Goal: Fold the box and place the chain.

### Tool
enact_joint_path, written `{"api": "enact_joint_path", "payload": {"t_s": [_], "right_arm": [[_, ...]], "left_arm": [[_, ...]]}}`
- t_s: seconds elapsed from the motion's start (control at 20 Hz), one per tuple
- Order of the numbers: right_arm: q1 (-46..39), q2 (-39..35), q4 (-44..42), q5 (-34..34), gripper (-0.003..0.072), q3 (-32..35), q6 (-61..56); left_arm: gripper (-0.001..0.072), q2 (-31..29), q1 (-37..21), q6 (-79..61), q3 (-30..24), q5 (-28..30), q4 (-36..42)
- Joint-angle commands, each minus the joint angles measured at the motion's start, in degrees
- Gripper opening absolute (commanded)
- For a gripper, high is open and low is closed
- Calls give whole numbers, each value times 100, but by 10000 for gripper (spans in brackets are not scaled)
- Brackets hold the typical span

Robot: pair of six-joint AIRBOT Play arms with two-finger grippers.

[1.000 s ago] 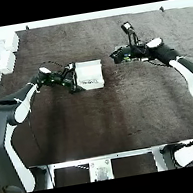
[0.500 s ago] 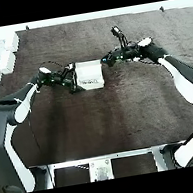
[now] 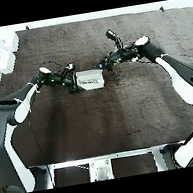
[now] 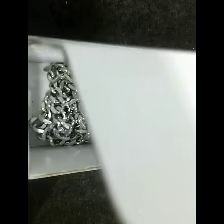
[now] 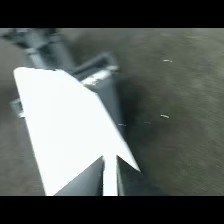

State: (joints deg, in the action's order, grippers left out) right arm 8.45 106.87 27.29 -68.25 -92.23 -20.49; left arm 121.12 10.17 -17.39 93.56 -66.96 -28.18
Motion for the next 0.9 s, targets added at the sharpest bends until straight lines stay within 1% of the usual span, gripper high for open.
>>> {"api": "enact_joint_path", "payload": {"t_s": [0.0,0.1,0.15,0.2,0.3,0.35,0.4,0.5,0.55,0.85], "right_arm": [[74,2,85,-428,150,-192,-2],[149,2,205,-404,152,-216,-2],[212,7,407,-332,154,-216,-2],[278,9,643,-243,196,-216,-2],[378,9,789,-142,202,-216,4],[420,9,793,-133,225,-225,20],[455,9,793,-129,269,-225,22],[514,9,861,-125,304,-225,24],[557,9,920,-125,360,-227,24],[675,9,1051,-214,367,-229,22]], "left_arm": [[395,-2,-4,-2,0,0,-2],[395,-2,-4,-2,0,0,-2],[395,-2,-4,-2,0,0,-2],[395,-2,-4,-2,0,0,-2],[395,-2,-4,-2,0,0,-2],[395,-2,-4,-2,0,0,-2],[395,-2,-4,-2,0,0,-2],[395,-2,-4,-2,0,0,-2],[395,-2,-4,-2,0,0,-2],[395,-2,-4,-2,0,2,-2]]}}
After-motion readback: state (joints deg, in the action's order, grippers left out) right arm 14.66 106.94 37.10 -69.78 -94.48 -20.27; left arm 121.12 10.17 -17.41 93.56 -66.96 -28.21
